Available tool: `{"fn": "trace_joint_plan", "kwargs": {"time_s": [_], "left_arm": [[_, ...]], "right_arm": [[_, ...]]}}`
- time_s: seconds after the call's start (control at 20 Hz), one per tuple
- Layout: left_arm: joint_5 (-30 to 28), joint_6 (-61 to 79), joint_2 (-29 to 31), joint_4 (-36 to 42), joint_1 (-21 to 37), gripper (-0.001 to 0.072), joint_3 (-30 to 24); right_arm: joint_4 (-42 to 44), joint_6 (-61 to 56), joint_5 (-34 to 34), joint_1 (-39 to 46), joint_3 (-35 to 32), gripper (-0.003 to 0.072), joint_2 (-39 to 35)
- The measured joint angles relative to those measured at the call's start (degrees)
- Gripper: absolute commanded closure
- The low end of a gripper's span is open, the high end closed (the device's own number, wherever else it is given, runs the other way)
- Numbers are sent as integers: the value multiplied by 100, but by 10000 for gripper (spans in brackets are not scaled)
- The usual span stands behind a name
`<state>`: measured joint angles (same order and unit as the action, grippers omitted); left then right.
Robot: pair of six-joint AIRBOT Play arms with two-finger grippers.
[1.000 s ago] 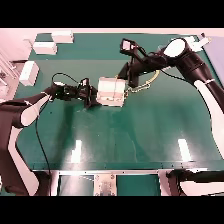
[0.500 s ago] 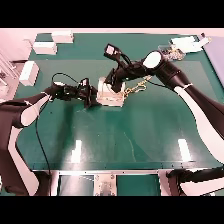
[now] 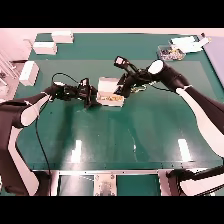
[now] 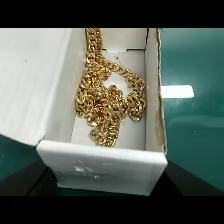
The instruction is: Fold the box and place the chain.
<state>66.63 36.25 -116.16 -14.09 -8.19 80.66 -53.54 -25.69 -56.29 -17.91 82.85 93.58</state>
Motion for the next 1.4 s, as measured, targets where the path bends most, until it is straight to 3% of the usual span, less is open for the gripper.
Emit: {"fn": "trace_joint_plan", "kwargs": {"time_s": [0.25, 0.5, 0.95, 1.4], "left_arm": [[0, 0, 0, -2, 0, 227, 2], [0, -2, 0, 0, 0, 227, 2], [-7, 0, 0, -2, 0, 227, 0], [-9, -2, 0, -4, 2, 227, 2]], "right_arm": [[-151, 728, -208, 697, -133, 91, -22], [-120, 1733, -214, 1075, -199, 63, 560], [184, 2643, 393, 859, -208, 63, 1056], [278, 2885, 520, 667, -219, 63, 1178]]}}
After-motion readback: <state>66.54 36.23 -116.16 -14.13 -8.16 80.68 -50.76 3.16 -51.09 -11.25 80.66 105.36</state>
